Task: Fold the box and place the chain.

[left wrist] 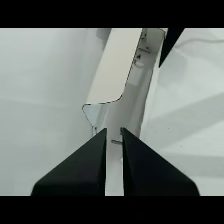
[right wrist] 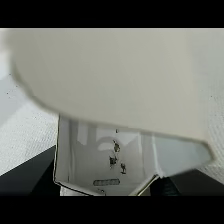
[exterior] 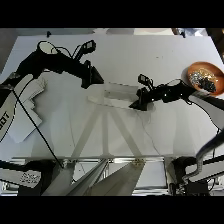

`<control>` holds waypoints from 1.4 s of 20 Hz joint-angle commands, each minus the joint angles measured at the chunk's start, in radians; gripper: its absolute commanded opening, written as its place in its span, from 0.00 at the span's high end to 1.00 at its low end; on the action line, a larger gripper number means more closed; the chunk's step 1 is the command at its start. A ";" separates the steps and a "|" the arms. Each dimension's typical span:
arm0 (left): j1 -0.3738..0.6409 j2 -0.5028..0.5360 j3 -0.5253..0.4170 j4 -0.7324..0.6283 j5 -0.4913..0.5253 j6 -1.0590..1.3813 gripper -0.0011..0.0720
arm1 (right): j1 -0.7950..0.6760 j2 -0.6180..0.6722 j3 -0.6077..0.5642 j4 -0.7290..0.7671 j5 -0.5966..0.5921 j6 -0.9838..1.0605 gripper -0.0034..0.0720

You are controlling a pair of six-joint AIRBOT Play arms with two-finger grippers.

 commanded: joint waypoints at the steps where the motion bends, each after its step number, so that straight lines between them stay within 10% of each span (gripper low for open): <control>1: -0.037 0.014 0.000 0.037 -0.059 0.016 0.88 | 0.000 0.000 0.000 0.000 0.000 0.000 0.43; 7: -0.097 -0.009 0.000 0.036 -0.021 0.117 0.96 | 0.000 0.000 0.000 0.000 0.000 0.000 0.43; 16: -0.104 -0.142 0.000 -0.212 0.567 0.109 0.96 | 0.000 0.000 0.000 0.000 0.000 0.000 0.43; 28: -0.146 -0.231 0.000 -0.155 0.465 0.020 0.96 | 0.000 0.000 0.000 0.000 0.000 0.000 0.43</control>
